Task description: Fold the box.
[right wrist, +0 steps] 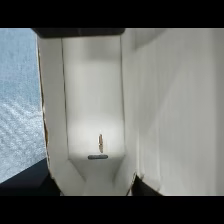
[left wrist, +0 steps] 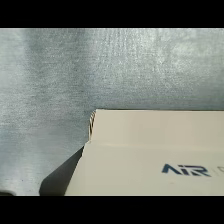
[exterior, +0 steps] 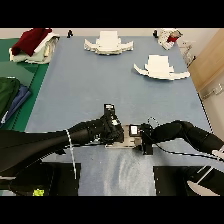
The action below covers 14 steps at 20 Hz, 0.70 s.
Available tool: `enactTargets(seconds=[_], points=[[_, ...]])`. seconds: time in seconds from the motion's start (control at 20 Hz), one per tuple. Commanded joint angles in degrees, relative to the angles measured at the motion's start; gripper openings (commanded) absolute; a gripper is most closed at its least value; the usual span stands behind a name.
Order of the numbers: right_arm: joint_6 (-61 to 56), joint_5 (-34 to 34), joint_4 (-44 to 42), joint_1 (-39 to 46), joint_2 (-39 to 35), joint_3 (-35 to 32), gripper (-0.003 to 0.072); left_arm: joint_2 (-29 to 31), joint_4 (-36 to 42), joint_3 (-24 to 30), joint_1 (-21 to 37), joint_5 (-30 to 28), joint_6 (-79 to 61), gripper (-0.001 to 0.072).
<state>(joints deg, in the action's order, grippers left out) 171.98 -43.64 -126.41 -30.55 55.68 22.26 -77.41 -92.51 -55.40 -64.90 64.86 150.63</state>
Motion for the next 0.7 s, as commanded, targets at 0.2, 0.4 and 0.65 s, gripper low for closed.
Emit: enactTargets(seconds=[0.2,0.4,0.65], points=[[0.1,0.1,0.0,0.0,0.0,0.0,0.0528,-0.1,0.3,-0.1,-0.1,-0.3,0.9,0.0017],[0.1,0.1,0.0,0.0,0.0,0.0,0.0528,0.1,0.9,-0.7,-0.1,0.3,0.4,0.0568],[0.0,0.1,0.0,0.0,0.0,0.0,0.0527,5.2,-0.1,-1.8,-0.1,3.2,-1.3,0.0568]])
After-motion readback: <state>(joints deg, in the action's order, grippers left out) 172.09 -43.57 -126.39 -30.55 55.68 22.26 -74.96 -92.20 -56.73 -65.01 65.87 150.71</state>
